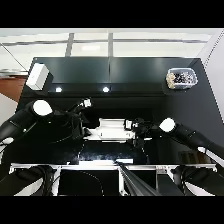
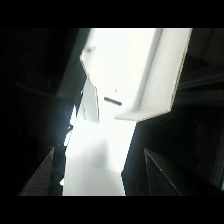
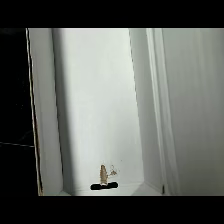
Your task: Fold the box and place the chain.
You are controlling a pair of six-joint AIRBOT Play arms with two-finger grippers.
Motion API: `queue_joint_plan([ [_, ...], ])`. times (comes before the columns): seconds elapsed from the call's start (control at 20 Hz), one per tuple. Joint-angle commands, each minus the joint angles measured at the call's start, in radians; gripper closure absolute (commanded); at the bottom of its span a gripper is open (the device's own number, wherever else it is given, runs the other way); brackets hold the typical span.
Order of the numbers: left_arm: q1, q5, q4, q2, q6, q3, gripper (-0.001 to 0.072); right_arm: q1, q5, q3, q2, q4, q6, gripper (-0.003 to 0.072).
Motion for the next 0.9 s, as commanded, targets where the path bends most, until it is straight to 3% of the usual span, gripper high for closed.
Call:
queue_joint_plan([
  [0.0,-0.031,0.058,-0.029,-0.052,0.082,-0.014,0.0092,0.000,-0.004,-0.001,0.000,0.000,0.000,0.0143],
  [0.1,-0.065,0.064,-0.033,-0.063,0.320,-0.027,0.0093,0.000,-0.005,-0.001,0.000,0.000,0.000,0.0144],
  [0.25,-0.117,0.204,-0.032,-0.063,0.437,-0.074,0.0102,0.000,-0.006,-0.001,0.000,0.000,0.000,0.0144],
  [0.35,-0.127,0.222,-0.051,-0.063,0.433,-0.086,0.0212,0.000,-0.006,-0.001,0.000,0.000,0.000,0.0143],
  [0.45,-0.127,0.224,-0.081,-0.063,0.432,-0.088,0.0252,0.000,-0.006,-0.001,0.000,0.000,0.000,0.0144],
  [0.5,-0.126,0.222,-0.104,-0.063,0.433,-0.088,0.0349,0.000,-0.006,-0.001,0.000,0.000,0.000,0.0144],
  [0.55,-0.127,0.211,-0.132,-0.063,0.433,-0.088,0.0384,0.000,-0.006,-0.001,0.000,0.000,0.000,0.0144],
  [0.65,-0.126,0.175,-0.185,-0.063,0.434,-0.088,0.0388,0.000,-0.006,-0.001,0.000,0.000,0.000,0.0144],
  [0.7,-0.127,0.165,-0.202,-0.063,0.434,-0.088,0.0489,0.000,-0.006,-0.001,0.000,0.000,0.000,0.0144],
  [0.85,-0.127,0.153,-0.217,-0.063,0.433,-0.088,0.0513,0.000,-0.006,-0.001,0.000,0.000,0.000,0.0144],
])
